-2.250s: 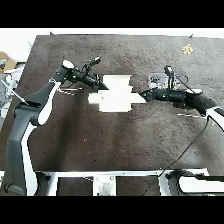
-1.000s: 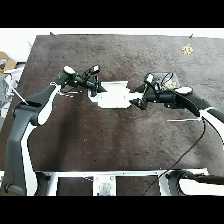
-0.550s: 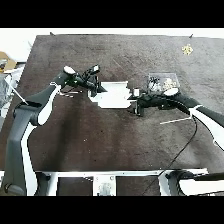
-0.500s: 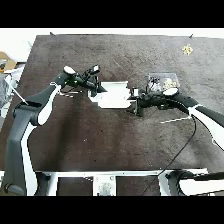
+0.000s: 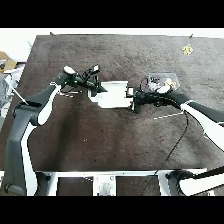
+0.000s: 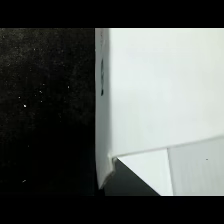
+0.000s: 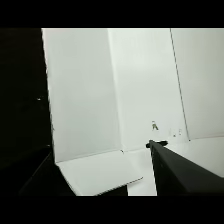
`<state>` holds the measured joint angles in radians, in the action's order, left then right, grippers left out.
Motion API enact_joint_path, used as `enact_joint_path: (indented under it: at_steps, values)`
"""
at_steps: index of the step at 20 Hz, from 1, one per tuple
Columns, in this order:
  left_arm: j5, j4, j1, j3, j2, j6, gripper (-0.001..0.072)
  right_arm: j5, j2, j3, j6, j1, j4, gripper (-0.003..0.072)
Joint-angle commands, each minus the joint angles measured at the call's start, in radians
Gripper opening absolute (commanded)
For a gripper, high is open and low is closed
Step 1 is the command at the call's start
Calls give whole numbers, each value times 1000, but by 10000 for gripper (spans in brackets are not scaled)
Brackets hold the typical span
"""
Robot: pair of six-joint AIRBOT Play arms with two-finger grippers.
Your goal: Fold the box and place the chain.
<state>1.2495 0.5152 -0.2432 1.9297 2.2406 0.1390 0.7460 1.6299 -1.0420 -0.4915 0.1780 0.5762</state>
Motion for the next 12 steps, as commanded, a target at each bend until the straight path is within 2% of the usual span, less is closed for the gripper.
enact_joint_path:
  at_steps: [1, 5, 12]
  values:
    - [-5, 0, 0, 0, 0, 0, 10, -18, -27, -14, 54, -6, 3, 636]
    - [-5, 0, 0, 0, 0, 0, 10, 18, -27, -64, 60, -50, -28, 636]
    - [-4, 0, 0, 0, 0, 0, 10, 223, 102, -253, 100, -105, -41, 659]
